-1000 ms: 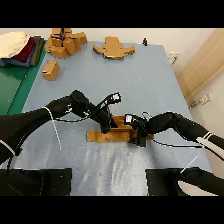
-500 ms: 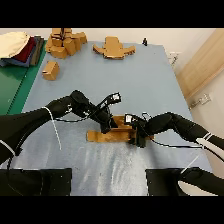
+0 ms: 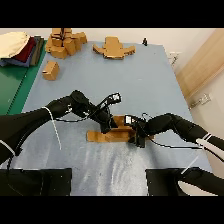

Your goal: Fold the box.

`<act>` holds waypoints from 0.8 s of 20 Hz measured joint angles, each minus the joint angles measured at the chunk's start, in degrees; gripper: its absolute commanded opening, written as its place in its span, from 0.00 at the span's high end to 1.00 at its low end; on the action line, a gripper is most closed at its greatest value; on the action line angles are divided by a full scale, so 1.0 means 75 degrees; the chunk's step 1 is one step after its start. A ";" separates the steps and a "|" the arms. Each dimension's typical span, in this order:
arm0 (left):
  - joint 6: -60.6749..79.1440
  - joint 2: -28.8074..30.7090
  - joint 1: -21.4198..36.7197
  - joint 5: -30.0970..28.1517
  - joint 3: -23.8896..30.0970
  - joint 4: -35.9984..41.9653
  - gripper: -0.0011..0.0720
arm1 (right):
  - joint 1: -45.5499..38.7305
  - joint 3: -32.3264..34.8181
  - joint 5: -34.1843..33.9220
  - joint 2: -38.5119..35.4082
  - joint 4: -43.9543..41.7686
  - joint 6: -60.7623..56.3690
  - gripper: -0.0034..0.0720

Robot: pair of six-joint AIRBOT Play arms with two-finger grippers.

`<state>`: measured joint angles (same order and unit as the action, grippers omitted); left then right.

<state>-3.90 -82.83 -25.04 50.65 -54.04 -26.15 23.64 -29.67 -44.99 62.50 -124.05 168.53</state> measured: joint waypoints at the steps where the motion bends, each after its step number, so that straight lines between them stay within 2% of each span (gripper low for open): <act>1: 0.0000 0.0000 0.0000 -0.0003 0.0000 0.0000 0.97 | 0.0000 0.0000 0.0000 0.0000 0.0000 0.0003 0.29; 16: 0.0003 0.0000 0.0000 -0.0137 0.0000 0.0015 0.97 | 0.0000 0.0000 -0.0041 0.0000 -0.0009 0.0023 0.29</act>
<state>-3.88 -82.83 -25.04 49.63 -54.04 -26.04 23.64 -29.67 -45.30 62.50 -124.11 168.70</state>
